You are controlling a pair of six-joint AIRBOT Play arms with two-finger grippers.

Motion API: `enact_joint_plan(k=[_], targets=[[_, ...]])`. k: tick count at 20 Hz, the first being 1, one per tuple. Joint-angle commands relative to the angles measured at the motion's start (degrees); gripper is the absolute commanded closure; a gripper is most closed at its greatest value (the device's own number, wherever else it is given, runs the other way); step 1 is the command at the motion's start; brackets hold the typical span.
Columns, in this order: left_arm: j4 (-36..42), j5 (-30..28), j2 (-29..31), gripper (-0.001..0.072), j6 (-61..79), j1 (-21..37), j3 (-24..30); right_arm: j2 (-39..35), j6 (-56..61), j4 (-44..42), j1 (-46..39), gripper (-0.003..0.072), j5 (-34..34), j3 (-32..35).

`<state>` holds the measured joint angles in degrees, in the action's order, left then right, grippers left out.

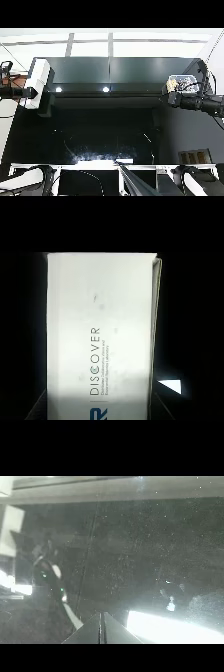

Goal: Fold the box and place the chain.

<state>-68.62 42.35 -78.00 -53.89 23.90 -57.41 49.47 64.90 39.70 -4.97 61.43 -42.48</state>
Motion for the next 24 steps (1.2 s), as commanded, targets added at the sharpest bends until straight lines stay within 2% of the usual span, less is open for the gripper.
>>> enact_joint_plan(k=[1,7,8,9,10,12,15,17,19,20,21,22,24], targets=[[-1.5,-1.2,-5.3,0.0349,-0.5,1.1,-6.1,0.0,0.0,0.0,0.0,0.0645,-0.1,0.0],[-1.4,-3.1,-10.1,0.0347,1.2,0.0,-7.8,0.0,0.0,0.0,0.0,0.0646,-1.7,0.0],[-1.5,-2.7,-10.8,0.0309,1.2,-0.2,-7.8,0.0,0.0,0.0,0.0,0.0645,-2.2,0.0],[-1.4,-2.9,-11.2,0.0109,0.9,-0.4,-7.8,0.0,0.1,0.0,0.0,0.0645,-2.6,0.0],[-1.5,-3.2,-11.3,-0.0009,0.9,-0.7,-7.8,0.0,0.1,0.0,0.0,0.0645,-2.8,0.0],[-3.3,-2.2,-10.3,-0.0011,0.8,-0.8,-9.2,0.0,1.4,0.0,0.0,0.0645,-2.5,0.0],[-3.1,0.4,-5.9,-0.0011,-2.5,-1.0,-14.0,0.0,1.3,0.0,-0.5,0.0645,-4.2,-0.3],[-3.0,2.1,-1.5,-0.001,-6.8,-2.0,-17.4,0.0,1.3,0.0,-2.1,0.0645,-5.2,-2.7],[-0.9,5.3,3.0,0.0001,-7.7,-3.9,-20.3,0.0,1.3,1.2,-4.4,0.0646,-2.5,-8.0],[0.0,7.3,5.0,0.0123,-7.7,-5.2,-21.5,0.0,1.3,3.6,-5.6,0.0645,1.0,-11.6],[0.7,10.5,7.3,0.0463,-7.8,-6.6,-22.3,-0.1,1.3,6.8,-6.5,0.0645,5.3,-15.0],[1.5,13.8,9.6,0.0685,-8.2,-8.2,-22.3,-0.5,1.4,11.3,-6.8,0.0646,10.0,-18.1],[2.9,19.4,13.1,0.0686,-12.7,-12.0,-20.6,-3.7,2.3,20.6,-6.7,0.0646,12.2,-18.6]])
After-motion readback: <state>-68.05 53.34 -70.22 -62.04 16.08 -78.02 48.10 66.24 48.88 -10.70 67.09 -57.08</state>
